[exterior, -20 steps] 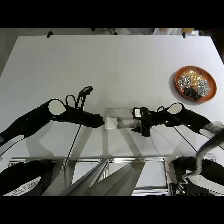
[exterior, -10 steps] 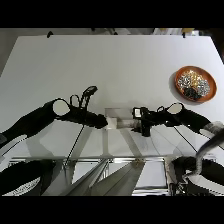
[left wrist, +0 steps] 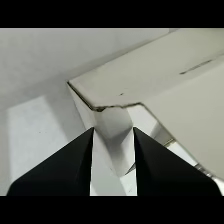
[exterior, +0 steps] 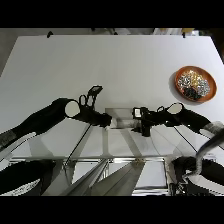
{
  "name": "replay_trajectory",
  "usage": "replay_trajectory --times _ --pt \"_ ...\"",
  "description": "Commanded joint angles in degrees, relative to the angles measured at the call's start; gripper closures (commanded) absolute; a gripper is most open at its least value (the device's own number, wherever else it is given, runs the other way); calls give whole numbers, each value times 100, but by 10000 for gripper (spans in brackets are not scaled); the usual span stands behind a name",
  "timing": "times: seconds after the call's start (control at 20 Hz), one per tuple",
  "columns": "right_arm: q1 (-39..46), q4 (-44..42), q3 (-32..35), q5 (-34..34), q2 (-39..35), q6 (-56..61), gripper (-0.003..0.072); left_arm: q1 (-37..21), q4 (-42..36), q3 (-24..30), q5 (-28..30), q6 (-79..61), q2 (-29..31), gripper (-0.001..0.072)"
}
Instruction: Fold the box and place the chain.
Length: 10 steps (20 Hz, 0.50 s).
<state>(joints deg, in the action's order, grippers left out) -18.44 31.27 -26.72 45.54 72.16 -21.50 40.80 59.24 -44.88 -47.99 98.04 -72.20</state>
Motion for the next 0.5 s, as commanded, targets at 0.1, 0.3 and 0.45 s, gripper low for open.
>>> replay_trajectory --times 0.1,0.3,0.45 --pt "0 -2 -4 4 -4 2 372 341 876 -699 -658 1104 -426 433" --pt "0 -2 -4 4 -4 2 372 463 1008 -1180 -1147 1670 -890 436" --pt "0 -2 -4 4 -4 2 372 540 1224 -1314 -1261 2184 -1158 438"
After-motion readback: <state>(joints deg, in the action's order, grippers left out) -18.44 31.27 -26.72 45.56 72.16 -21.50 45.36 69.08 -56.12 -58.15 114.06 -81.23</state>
